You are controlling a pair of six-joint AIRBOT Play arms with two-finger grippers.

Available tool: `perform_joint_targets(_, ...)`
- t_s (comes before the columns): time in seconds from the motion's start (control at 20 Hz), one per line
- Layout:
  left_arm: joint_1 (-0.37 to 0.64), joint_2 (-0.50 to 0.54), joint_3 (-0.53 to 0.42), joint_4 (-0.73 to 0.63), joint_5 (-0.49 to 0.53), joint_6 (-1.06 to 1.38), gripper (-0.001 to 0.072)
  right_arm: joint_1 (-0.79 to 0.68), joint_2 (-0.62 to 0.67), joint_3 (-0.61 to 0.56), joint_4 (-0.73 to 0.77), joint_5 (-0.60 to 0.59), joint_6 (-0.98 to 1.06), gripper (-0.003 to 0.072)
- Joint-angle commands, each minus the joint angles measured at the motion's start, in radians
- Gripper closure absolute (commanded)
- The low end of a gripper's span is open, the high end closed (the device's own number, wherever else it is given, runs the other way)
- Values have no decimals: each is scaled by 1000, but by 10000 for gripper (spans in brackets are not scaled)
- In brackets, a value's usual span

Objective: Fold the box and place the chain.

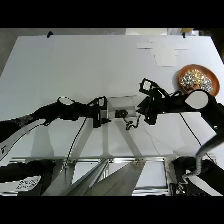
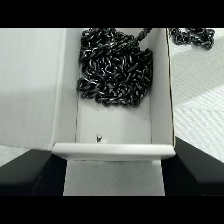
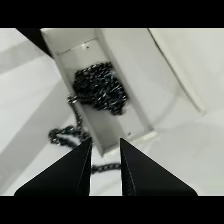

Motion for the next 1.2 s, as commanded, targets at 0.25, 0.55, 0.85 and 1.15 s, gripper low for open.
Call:
perform_joint_targets(0.25, 0, 0, 0, 0, 0, 0, 695, 139, 39, -148, 0, 52, 181, 405)
perform_joint_targets(0.55, 0, 0, 0, 0, 0, 0, 695, 223, 25, -192, -79, -117, 282, 404)
perform_joint_targets(0.85, 0, 0, 0, 0, 0, 0, 695, 226, -79, -200, -78, -200, 389, 405)
perform_joint_targets(1.15, 0, 0, 0, 0, 0, 0, 695, 226, -145, -200, -84, -246, 422, 410)
